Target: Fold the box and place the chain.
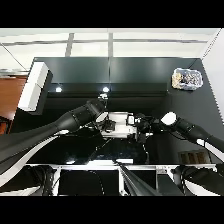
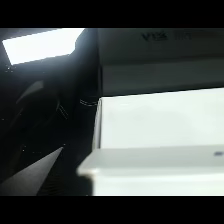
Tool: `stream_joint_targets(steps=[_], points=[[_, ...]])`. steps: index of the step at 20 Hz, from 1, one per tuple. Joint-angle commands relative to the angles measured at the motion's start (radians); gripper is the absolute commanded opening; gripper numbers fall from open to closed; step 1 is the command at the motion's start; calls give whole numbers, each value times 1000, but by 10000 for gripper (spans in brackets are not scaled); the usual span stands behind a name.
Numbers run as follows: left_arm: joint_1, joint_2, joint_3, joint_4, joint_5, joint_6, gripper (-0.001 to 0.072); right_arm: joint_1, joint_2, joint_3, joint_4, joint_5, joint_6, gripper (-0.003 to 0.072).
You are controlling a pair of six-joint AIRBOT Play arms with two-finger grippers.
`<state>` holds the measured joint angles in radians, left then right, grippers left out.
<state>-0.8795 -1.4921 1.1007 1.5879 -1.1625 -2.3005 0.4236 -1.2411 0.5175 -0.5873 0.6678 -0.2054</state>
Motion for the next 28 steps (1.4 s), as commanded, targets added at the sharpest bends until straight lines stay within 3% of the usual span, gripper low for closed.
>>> stream_joint_targets(steps=[1, 3, 4, 6, 7, 8, 12, 13, 14, 15, 26, 27, 28], points=[[-10, -28, 27, 5, -13, -42, 505, 0, 0, 0, 0, 1, 0, 180], [-10, -29, 27, 5, 2, -42, 477, 0, 0, -1, 0, 1, 0, 179], [-10, -29, 27, 5, 18, -42, 400, 0, 0, 0, 0, 1, 0, 180], [-10, -29, 27, 4, 43, -42, 315, 0, 0, 0, 0, 1, 0, 179], [-10, -29, 27, 0, 43, -42, 64, 0, 0, 0, 0, 1, 0, 180], [-10, -29, 27, 0, 41, -42, 25, 0, 0, 0, 0, 1, 0, 179], [-10, -29, 27, -3, 23, -42, 43, 0, 0, -1, 0, 1, 0, 180], [-10, -29, 27, -3, 20, -43, 182, 0, 0, -1, 0, 1, 0, 180], [-10, -29, 27, -3, 16, -52, 376, 0, 0, 0, 0, 1, 0, 180], [-10, -29, 27, 1, 10, -70, 451, 0, 0, 0, 0, 1, 0, 179], [16, -29, 5, -4, 45, -90, 445, 0, 0, 0, 0, 1, 0, 179], [25, -29, -2, -14, 42, -90, 438, 0, 0, -1, 0, 1, 0, 179], [29, -29, -5, -30, 43, -88, 372, 0, 0, 0, 0, 1, 0, 180]])
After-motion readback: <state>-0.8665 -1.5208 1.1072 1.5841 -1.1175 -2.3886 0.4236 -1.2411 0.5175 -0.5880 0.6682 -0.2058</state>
